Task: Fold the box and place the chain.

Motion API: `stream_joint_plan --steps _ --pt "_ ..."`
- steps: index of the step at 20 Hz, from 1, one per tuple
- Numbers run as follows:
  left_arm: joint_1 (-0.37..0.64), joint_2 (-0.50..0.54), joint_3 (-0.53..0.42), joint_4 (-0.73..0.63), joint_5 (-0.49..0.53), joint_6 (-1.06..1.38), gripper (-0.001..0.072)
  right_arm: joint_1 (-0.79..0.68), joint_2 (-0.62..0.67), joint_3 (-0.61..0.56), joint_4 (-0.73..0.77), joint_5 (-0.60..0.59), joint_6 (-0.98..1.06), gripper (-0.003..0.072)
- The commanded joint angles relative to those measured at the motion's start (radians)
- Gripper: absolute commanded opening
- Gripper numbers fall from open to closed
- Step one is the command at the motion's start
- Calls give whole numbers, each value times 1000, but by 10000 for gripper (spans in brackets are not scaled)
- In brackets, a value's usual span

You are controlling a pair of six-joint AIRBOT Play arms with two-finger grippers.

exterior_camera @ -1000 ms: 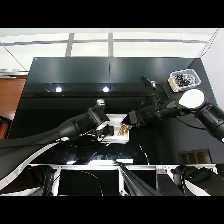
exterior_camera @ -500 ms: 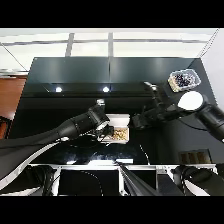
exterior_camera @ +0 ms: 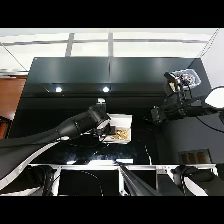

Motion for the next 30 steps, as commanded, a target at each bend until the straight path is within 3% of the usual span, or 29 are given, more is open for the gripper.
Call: stream_joint_plan --steps 1,3,4,5,6,8,9,15,17,19,20,21,23,24,25,27,30 --pt "4 0 14 -14 24 2 25 -12 7 -1 -3 6 -8 325" --pt "5 0 14 -14 43 -26 60 -12 7 -1 -3 6 -8 324" --pt "9 0 14 -14 63 -30 244 -12 7 -1 -3 6 -8 324" --pt "13 1 19 -41 71 -24 352 -12 7 -1 -3 6 -8 325" --pt "17 1 28 -70 68 0 364 -12 7 -1 -3 6 -8 324" --pt "30 1 60 -101 1 104 639 -12 7 -1 -7 8 -8 324" --pt "38 5 82 -97 -48 186 692 -12 7 -1 -8 10 -8 324" --pt "106 214 103 80 -192 483 692 -13 7 -1 -9 9 -8 324" --pt "183 307 69 77 -191 571 693 -13 7 -1 -18 8 -7 324" --pt "314 409 -17 49 -89 645 694 -13 7 -1 -27 2 -7 323" --pt "400 455 -76 -33 -7 693 694 -13 7 -1 -27 2 -7 323" --pt "502 498 -151 -203 85 796 694 -13 7 -1 -30 2 -7 324" --pt "676 554 -326 -684 212 1161 694 -13 7 -1 -63 2 -6 324" --pt "737 559 -415 -937 198 1437 694 -13 7 0 -87 0 -2 323" --pt "777 554 -481 -1094 145 1680 694 -18 7 0 -104 1 5 324" --pt "808 531 -573 -1212 80 1924 694 -37 7 -1 -108 1 10 324" --pt "777 478 -591 -1144 91 2195 695 -66 7 -1 -108 2 24 323"
